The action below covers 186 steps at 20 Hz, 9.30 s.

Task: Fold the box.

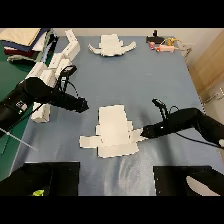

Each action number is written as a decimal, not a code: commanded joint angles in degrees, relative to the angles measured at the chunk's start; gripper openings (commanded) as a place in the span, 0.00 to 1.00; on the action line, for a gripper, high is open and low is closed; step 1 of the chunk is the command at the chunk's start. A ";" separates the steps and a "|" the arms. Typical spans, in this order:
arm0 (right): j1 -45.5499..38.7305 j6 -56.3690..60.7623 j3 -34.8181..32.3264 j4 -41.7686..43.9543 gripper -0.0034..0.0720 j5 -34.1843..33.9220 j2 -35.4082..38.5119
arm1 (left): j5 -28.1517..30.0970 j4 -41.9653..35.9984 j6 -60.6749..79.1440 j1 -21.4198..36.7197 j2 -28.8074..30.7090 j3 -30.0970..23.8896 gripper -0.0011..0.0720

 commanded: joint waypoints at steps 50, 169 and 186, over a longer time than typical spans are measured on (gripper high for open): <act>9.75 22.38 9.55 -37.03 0.67 8.50 10.51 | -8.37 -30.01 71.06 -3.67 -22.45 5.01 0.02; 61.46 42.25 0.94 -62.23 0.92 7.85 4.55 | 22.64 -30.25 74.31 -25.66 2.89 -23.10 0.03; 50.47 24.02 2.86 -59.80 1.00 2.56 10.88 | 22.62 -30.25 74.31 -25.66 2.89 -23.10 0.03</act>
